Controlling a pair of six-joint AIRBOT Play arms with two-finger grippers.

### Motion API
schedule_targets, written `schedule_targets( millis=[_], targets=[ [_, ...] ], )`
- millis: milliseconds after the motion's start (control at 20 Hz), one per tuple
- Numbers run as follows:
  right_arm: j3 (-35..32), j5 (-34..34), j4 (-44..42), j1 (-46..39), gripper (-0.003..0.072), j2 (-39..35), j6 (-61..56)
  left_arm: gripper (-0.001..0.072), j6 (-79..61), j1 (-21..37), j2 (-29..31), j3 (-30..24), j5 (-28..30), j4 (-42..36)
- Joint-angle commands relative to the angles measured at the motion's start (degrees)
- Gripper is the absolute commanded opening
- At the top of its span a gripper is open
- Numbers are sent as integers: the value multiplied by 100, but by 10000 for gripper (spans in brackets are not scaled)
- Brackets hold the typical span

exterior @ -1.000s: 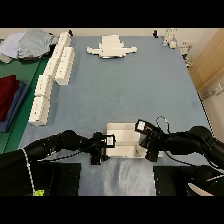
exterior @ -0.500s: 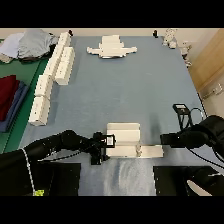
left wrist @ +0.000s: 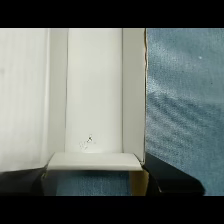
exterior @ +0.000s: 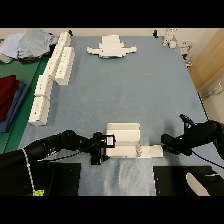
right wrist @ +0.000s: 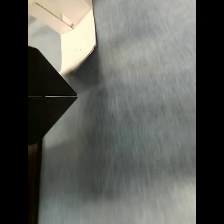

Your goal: Fold the box.

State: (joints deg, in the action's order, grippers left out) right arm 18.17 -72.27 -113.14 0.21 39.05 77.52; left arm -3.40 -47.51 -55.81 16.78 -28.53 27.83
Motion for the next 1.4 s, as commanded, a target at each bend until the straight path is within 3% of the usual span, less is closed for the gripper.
schedule_targets(
  millis=[0,250,500,1050,1100,1150,1200,1350],
  targets=[
    [-146,-155,-1049,-409,0,310,1099,375,0,-2,4,0,0,2],
    [-175,-476,-1421,-402,0,339,1523,375,0,-2,4,0,0,2],
    [-483,-343,-1635,-402,0,345,1803,375,0,-2,4,0,0,2],
    [-306,-758,-2326,-402,3,269,2411,375,0,-2,4,0,0,2],
    [-245,-791,-2321,-402,90,205,2413,375,0,-2,4,0,2,2],
    [-175,-841,-2321,-402,236,160,2413,375,-2,-2,4,0,2,2],
    [-105,-896,-2326,-402,293,111,2413,375,0,-2,4,0,0,2],
    [-76,-946,-2374,-304,307,28,2417,375,0,-2,4,0,2,2]
  ],
)
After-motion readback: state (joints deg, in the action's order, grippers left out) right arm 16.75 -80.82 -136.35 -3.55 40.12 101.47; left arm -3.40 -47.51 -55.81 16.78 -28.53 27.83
